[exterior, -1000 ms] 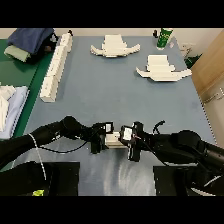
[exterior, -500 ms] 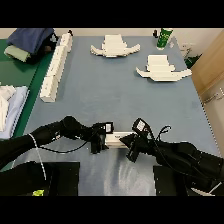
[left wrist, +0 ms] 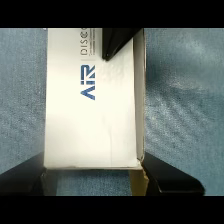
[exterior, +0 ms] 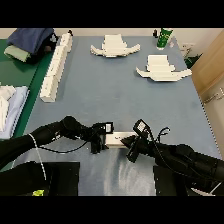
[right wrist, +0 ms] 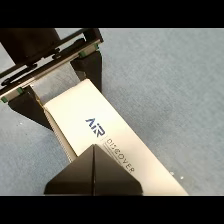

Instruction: Fold the box.

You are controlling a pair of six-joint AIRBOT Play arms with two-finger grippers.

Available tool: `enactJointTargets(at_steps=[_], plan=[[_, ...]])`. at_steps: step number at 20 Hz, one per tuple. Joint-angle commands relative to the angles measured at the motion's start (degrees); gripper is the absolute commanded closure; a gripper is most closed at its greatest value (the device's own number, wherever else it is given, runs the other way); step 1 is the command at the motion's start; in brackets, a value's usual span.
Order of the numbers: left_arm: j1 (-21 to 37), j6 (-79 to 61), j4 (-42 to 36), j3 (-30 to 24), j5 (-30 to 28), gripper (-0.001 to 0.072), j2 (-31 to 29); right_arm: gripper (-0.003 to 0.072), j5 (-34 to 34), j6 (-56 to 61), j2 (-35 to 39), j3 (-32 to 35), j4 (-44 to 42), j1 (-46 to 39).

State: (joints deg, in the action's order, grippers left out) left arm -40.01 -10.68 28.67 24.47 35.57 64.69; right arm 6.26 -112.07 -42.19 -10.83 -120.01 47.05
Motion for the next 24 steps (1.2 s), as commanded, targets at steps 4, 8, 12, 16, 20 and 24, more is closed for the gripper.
enactJointTargets(at_steps=[4, 8, 12, 16, 20, 24], plan=[[0.00, 0.00, 0.00, 0.00, -0.02, 0.0286, -0.02, 0.0683, 0.44, 0.24, -1.31, 0.15, 0.02, 0.24], [0.00, 0.00, 0.00, 0.00, -0.02, 0.0286, -0.02, 0.0683, 0.48, 0.24, -1.31, 0.15, 0.04, 0.24], [0.00, 0.00, 0.00, 0.00, -0.02, 0.0286, -0.02, 0.0683, 0.68, 0.24, -1.31, 0.15, 0.15, 0.22], [-0.02, 0.00, 0.00, 0.00, 0.00, 0.0286, -0.02, 0.0683, 0.66, 0.22, -1.03, 0.31, 0.17, 0.22], [-0.02, 0.00, 0.00, 0.00, 0.00, 0.0286, -0.02, 0.0683, 0.42, 0.20, 2.97, 0.31, 0.46, 0.20], [-0.02, 0.00, 0.00, 0.00, -0.02, 0.0286, -0.02, 0.0682, 0.24, 0.20, 4.04, 0.31, 0.76, 0.17]])
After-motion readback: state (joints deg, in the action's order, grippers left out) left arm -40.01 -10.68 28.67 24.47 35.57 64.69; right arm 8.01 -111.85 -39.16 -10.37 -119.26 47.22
